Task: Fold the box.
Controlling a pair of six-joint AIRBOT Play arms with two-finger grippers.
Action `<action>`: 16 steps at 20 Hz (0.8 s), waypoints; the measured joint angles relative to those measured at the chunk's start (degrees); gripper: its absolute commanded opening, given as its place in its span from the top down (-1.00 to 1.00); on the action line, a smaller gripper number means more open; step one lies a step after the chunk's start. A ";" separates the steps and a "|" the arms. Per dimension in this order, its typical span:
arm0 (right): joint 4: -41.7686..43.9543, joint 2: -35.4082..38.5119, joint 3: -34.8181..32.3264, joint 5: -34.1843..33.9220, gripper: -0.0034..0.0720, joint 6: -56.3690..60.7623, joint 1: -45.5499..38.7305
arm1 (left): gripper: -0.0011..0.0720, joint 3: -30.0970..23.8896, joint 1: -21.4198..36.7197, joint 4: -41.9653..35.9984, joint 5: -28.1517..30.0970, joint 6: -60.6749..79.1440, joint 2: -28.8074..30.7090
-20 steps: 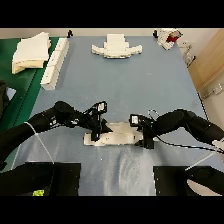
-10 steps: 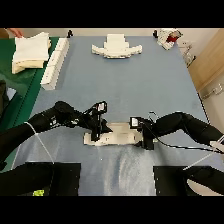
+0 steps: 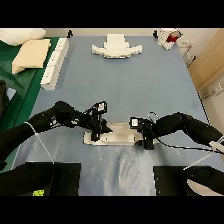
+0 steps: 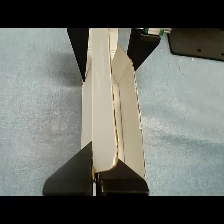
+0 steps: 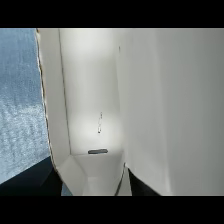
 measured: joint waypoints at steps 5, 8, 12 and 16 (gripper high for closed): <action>0.00 0.00 0.00 0.15 -0.56 -0.07 0.00 | 0.94 0.00 0.00 0.00 0.00 0.00 0.00; 0.15 -0.02 -0.04 0.22 -0.97 -0.11 0.07 | 0.94 -0.02 0.00 -0.02 0.04 -0.02 0.00; 0.37 -0.02 -0.02 0.79 -0.81 -0.09 0.07 | 0.94 -0.02 0.00 -0.02 0.04 -0.02 0.00; 0.72 -0.02 -0.02 1.16 -0.81 -0.09 0.07 | 0.94 -0.02 0.00 -0.02 0.04 -0.02 0.00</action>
